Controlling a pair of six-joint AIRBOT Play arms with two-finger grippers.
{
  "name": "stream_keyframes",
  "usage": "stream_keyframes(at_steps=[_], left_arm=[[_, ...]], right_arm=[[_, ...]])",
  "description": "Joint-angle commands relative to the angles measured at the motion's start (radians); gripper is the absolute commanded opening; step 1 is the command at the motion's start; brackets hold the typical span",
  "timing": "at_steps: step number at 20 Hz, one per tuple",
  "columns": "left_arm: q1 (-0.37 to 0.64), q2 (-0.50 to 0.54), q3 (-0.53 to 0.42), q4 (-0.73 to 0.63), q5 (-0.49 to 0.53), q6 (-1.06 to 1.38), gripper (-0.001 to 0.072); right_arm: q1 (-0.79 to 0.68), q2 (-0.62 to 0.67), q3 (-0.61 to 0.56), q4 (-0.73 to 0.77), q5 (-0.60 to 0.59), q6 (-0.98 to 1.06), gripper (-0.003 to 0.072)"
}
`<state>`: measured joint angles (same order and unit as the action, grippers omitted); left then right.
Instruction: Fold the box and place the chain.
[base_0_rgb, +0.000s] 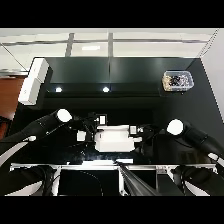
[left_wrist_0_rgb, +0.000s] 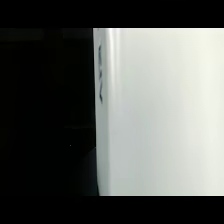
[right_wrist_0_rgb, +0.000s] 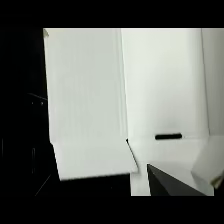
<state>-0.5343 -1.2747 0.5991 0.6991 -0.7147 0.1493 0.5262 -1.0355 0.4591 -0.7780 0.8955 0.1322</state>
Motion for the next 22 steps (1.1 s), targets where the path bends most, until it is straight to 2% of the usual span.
stream_keyframes(at_steps=[1,3,9,15,22], left_arm=[[0.000,-0.001,0.001,0.000,0.000,0.000,0.0030],[0.001,-0.001,0.001,0.000,0.000,0.000,0.0030],[0.001,-0.001,0.001,0.000,0.000,0.000,0.0030],[0.001,-0.001,0.001,0.000,0.000,0.000,0.0030],[0.000,-0.001,0.001,0.000,0.000,0.000,0.0030]], right_arm=[[0.123,0.001,-0.006,0.065,-0.156,0.018,0.0633],[0.160,0.001,-0.006,0.068,-0.204,0.018,0.0633],[0.166,0.025,-0.003,0.060,-0.202,0.044,0.0633],[0.163,0.106,-0.002,-0.122,-0.229,0.147,0.0633],[0.146,0.106,-0.002,-0.136,-0.323,0.214,0.0633]])
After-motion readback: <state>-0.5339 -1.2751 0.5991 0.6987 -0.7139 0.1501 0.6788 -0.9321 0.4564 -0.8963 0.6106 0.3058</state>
